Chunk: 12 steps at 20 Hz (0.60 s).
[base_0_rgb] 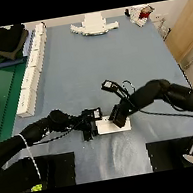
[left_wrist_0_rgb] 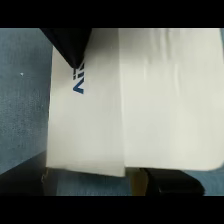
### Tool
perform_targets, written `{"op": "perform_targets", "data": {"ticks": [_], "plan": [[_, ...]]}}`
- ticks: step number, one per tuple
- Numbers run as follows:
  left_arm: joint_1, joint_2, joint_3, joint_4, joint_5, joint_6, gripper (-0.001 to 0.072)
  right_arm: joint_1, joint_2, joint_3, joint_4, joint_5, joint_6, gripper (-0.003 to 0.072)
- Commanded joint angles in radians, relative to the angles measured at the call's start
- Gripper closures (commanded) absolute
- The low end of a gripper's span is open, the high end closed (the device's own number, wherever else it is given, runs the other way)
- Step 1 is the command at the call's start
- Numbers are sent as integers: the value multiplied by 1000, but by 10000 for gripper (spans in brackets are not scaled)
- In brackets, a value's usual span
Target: Fold the box.
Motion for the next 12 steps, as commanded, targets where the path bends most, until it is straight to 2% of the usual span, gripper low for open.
{"op": "perform_targets", "data": {"ticks": [1,4,7,8,9,10,12], "plan": [[0,1,0,0,0,0,246,116,136,-142,-81,254,-5,683],[0,1,0,0,0,0,246,169,204,-208,-140,356,-5,681],[0,1,0,0,0,0,246,171,222,-189,-199,360,-40,664],[0,1,0,0,0,0,246,171,226,-178,-209,357,-54,556],[0,1,0,0,0,0,246,171,226,-168,-210,351,-73,388],[0,1,0,0,0,0,246,171,225,-156,-209,326,-97,288],[0,1,0,0,0,0,246,174,225,-140,-203,241,-162,276]]}}
